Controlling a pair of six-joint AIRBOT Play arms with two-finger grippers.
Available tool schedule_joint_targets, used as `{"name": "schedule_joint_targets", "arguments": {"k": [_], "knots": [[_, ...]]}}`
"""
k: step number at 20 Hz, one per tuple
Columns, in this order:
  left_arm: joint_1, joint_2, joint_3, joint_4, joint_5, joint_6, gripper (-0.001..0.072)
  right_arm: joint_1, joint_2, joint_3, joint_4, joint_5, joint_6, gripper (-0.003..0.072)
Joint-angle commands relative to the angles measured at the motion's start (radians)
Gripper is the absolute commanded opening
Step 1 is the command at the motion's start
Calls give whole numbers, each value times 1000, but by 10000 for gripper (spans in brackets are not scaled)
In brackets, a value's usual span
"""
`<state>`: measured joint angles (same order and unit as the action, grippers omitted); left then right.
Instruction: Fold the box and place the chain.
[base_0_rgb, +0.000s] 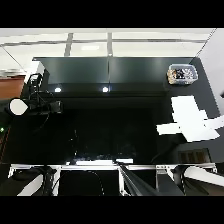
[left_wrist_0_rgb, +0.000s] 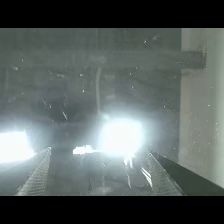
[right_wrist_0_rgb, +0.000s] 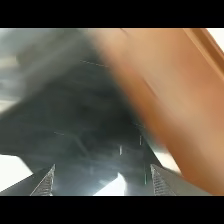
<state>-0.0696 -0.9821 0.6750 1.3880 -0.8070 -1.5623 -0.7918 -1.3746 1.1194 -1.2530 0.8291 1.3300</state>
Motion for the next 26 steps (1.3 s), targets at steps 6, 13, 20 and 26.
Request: {"name": "schedule_joint_targets", "arguments": {"k": [6, 13, 20, 26], "knots": [[-1, -57, 24, -41, -26, -44, 710, -282, -297, 192, 200, 544, -433, 720], [-3, -65, 24, -81, -24, -43, 710, -239, -294, 193, 148, 605, -520, 138], [-3, -65, 23, -88, -3, -43, 710, -172, -150, 61, 420, 664, -548, 14], [-17, -65, 23, -109, 56, -42, 710, 103, 48, -267, 597, 517, -591, 14]]}}
